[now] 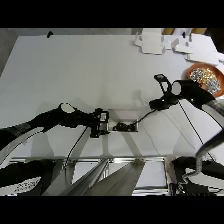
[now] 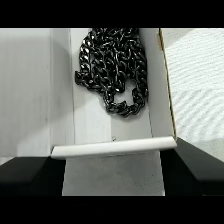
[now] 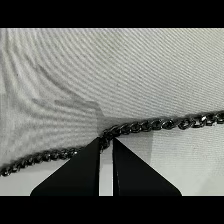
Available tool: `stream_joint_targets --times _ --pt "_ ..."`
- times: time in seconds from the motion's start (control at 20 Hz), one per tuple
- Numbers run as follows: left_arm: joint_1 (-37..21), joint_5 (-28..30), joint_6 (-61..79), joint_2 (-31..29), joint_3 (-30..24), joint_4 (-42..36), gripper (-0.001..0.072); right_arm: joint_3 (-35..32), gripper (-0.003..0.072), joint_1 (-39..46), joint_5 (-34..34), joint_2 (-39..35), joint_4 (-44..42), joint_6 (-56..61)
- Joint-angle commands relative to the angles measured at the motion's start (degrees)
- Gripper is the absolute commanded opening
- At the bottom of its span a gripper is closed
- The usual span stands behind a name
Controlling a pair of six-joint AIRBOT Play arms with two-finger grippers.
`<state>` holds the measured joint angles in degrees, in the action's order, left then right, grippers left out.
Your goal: Fold the box and place the chain.
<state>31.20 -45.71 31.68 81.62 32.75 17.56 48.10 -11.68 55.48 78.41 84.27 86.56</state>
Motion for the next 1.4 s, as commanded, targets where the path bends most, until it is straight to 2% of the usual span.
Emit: stream_joint_targets --times 0.0,0.2,0.4,0.55,0.65,0.85,0.95,1.15,1.35 --pt "-0.04 0.02 0.02 -0.04 0.0 0.02 0.0208 0.0 0.0015 -0.04 3.17 -2.19 0.0 -1.81" --pt "-0.04 0.02 0.02 -0.04 0.0 0.02 0.0208 0.0 0.0014 -1.05 7.96 -12.74 -1.84 -2.62" --pt "-0.04 0.02 0.02 -0.04 0.0 0.02 0.0208 -0.02 0.0015 -8.59 10.51 -27.21 -2.93 -2.29" --pt "-0.04 0.02 0.02 -0.04 0.0 0.02 0.0208 -0.02 0.0015 -14.03 11.3 -34.97 -9.57 -1.03" --pt "-0.04 0.02 0.02 -0.04 0.0 0.02 0.0208 -0.02 0.0015 -16.41 10.91 -37.62 -15.85 -1.09" --pt "-0.04 0.02 0.02 -0.04 0.0 0.02 0.0208 -0.02 0.0015 -20.0 10.69 -38.86 -23.61 -1.68" --pt "-0.04 0.02 0.02 -0.04 0.0 0.02 0.0208 -0.02 0.0015 -21.84 7.78 -38.84 -26.84 -2.86" --pt "-0.04 0.04 0.02 -0.04 0.0 0.02 0.0208 -0.02 0.0015 -24.33 0.33 -36.65 -25.53 -2.91" --pt "-0.04 0.02 0.02 -0.04 0.0 0.02 0.0208 -0.61 0.0015 -24.44 -0.57 -29.68 -25.62 -4.57"
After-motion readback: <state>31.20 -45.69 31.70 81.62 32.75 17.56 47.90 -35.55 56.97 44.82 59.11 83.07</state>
